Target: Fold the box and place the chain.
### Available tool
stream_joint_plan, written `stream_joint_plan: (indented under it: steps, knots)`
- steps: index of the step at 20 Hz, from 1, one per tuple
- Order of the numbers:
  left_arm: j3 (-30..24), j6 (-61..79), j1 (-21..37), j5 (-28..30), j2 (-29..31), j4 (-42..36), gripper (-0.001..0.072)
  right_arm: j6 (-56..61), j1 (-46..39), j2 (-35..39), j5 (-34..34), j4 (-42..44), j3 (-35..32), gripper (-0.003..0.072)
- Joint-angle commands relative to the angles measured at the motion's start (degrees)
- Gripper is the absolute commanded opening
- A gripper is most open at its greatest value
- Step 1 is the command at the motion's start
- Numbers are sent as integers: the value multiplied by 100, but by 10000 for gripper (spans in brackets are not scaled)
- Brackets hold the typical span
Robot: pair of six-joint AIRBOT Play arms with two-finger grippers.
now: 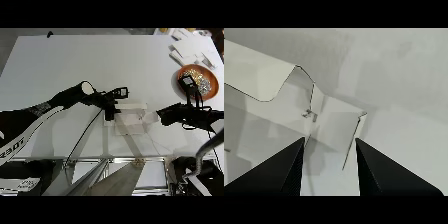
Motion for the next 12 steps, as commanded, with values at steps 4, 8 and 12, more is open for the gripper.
stream_joint_plan:
  steps: [4, 8, 12]
  knots:
    - [-2, 2, -4, 17, -48, 44, 0, -4, 4, 4, -35, -17, 0, 356]
    - [-2, 9, -4, -68, -63, 42, 5, -4, 4, 4, -37, -20, 0, 356]
    - [-2, 289, -4, -70, -63, 39, 4, -4, 4, 4, -37, -20, 0, 356]
